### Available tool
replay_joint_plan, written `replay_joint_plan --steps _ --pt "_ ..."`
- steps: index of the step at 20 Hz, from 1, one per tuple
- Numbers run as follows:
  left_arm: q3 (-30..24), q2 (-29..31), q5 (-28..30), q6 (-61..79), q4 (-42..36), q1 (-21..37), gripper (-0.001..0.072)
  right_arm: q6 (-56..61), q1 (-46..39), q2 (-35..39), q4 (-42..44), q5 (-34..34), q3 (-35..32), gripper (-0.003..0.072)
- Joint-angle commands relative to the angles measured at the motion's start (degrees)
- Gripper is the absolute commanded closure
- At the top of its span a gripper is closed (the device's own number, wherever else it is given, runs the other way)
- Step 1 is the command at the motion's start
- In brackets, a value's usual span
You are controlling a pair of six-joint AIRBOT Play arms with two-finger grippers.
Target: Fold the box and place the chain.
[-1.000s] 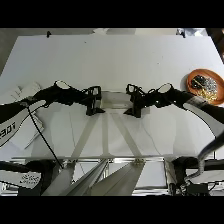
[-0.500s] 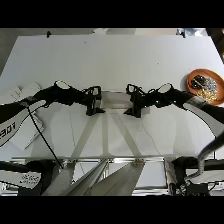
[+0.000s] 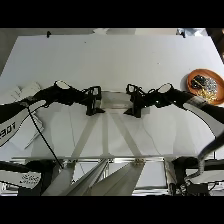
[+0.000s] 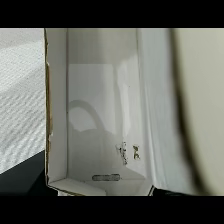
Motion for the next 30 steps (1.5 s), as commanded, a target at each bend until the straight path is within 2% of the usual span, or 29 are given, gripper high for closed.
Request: replay_joint_plan --steps 1,4,5,6,7,8,11,19,24,25,26,28,29,30 --pt "0.0 0.0 0.0 0.1 0.0 0.0 0.0692 0.0 0.0 0.0 0.0 0.0 0.0 0.0289" --pt "0.0 0.0 0.0 0.0 0.0 0.0 0.0692 0.0 0.0 0.0 0.0 0.0 0.0 0.0287" --pt "0.0 0.0 0.0 0.0 0.0 0.0 0.0692 0.0 0.0 0.0 0.0 0.1 0.0 0.0261" --pt "0.0 0.0 0.0 0.0 0.0 0.0 0.0692 0.0 0.0 0.0 0.0 0.2 0.0 0.0160" --pt "0.0 0.0 0.0 0.1 0.0 0.0 0.0692 0.0 0.0 0.0 0.0 0.2 0.0 0.0022" --pt "0.0 0.0 0.0 0.0 0.0 0.0 0.0692 0.0 0.0 0.0 0.0 0.2 0.0 -0.0012" --pt "0.0 0.0 0.0 0.0 0.0 0.0 0.0692 0.1 0.0 1.2 -2.0 0.7 0.0 -0.0005" --pt "0.0 0.0 0.0 0.0 0.0 0.0 0.0692 8.5 0.0 11.5 -17.6 1.0 0.0 -0.0003" --pt "0.0 0.0 0.0 0.0 0.0 0.0 0.0692 20.3 0.0 17.2 -31.5 7.6 0.0 0.0009" --pt "0.0 0.0 0.0 0.0 0.0 0.0 0.0692 23.5 0.0 18.1 -33.0 9.7 0.0 0.0076" --pt "0.0 0.0 0.0 0.0 0.0 0.0 0.0692 26.0 0.0 18.8 -32.7 11.6 0.0 0.0179" --pt "0.0 0.0 0.0 0.1 0.0 0.0 0.0692 28.1 0.0 19.5 -29.2 16.1 0.0 0.0624" --pt "0.0 0.0 0.0 0.0 0.0 0.0 0.0692 28.2 0.0 19.6 -26.1 17.8 0.0 0.0673" --pt "0.0 0.0 0.0 0.0 0.0 0.0 0.0692 28.2 0.0 19.6 -22.0 17.8 0.0 0.0673"
